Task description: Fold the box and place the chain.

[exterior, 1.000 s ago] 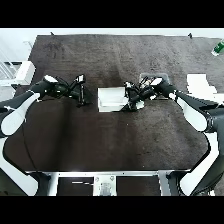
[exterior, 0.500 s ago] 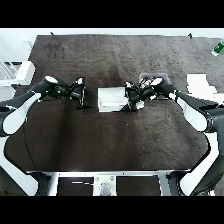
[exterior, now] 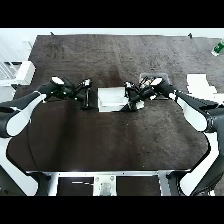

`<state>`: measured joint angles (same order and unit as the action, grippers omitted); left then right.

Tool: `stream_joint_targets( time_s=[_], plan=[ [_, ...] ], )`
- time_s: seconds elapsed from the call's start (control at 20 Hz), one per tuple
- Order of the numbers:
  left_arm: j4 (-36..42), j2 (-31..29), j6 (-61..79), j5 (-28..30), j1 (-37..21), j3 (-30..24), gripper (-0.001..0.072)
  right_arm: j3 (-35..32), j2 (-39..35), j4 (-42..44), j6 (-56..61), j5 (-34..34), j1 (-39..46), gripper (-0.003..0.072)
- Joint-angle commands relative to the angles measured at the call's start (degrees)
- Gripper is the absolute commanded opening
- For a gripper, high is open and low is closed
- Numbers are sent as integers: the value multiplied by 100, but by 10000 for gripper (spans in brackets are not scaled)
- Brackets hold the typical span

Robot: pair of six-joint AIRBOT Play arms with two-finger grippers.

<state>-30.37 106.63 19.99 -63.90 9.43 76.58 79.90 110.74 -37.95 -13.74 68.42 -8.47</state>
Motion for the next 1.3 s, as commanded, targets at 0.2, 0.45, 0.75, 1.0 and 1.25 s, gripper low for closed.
stream_joint_targets(
  time_s=[0.2,0.45,0.75,1.0,1.25],
  plan=[
    [-74,4,-129,52,63,2,720,4,2,2,0,2,2,539],
    [-98,4,-39,-39,66,0,720,4,2,2,0,2,2,539],
    [-343,17,-50,280,372,-11,720,4,2,2,0,2,2,539],
    [-258,17,-181,680,487,-11,720,4,2,0,0,2,2,539],
    [-262,37,-299,850,490,-11,720,4,2,2,0,2,2,539]
  ],
)
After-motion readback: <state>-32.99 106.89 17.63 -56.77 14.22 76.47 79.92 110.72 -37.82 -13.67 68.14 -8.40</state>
